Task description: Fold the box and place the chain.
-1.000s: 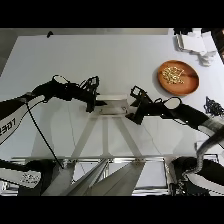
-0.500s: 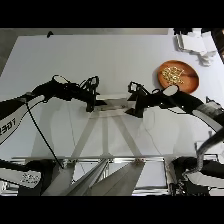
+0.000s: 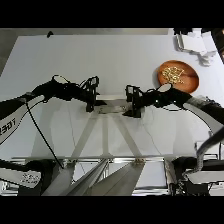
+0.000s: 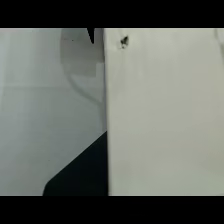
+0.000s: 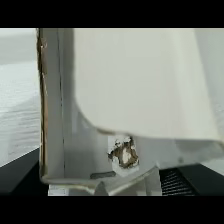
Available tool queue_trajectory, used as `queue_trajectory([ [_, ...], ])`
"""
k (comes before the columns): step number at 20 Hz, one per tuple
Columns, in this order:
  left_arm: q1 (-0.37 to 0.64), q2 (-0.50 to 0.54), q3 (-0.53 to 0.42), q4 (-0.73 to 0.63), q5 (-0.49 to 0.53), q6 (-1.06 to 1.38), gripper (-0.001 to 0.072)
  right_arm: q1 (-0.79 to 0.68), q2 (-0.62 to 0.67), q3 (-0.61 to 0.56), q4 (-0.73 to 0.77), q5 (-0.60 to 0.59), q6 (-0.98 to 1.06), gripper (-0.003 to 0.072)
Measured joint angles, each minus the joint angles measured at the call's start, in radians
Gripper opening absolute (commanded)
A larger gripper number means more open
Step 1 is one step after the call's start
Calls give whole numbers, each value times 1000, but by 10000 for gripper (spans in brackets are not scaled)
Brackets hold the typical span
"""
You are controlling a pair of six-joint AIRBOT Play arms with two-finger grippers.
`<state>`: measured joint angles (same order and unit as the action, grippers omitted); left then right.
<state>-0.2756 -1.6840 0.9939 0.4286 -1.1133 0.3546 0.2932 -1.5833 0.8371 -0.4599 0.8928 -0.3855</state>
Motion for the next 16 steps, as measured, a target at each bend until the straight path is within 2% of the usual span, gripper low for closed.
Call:
queue_trajectory([
  [7,0,0,0,2,0,0,6,2,-36,5,10,32,-31,663],
  [10,0,0,0,3,2,0,6,2,-39,5,11,37,-32,541],
  [16,0,0,0,2,0,0,6,2,-40,5,12,59,-34,543],
])
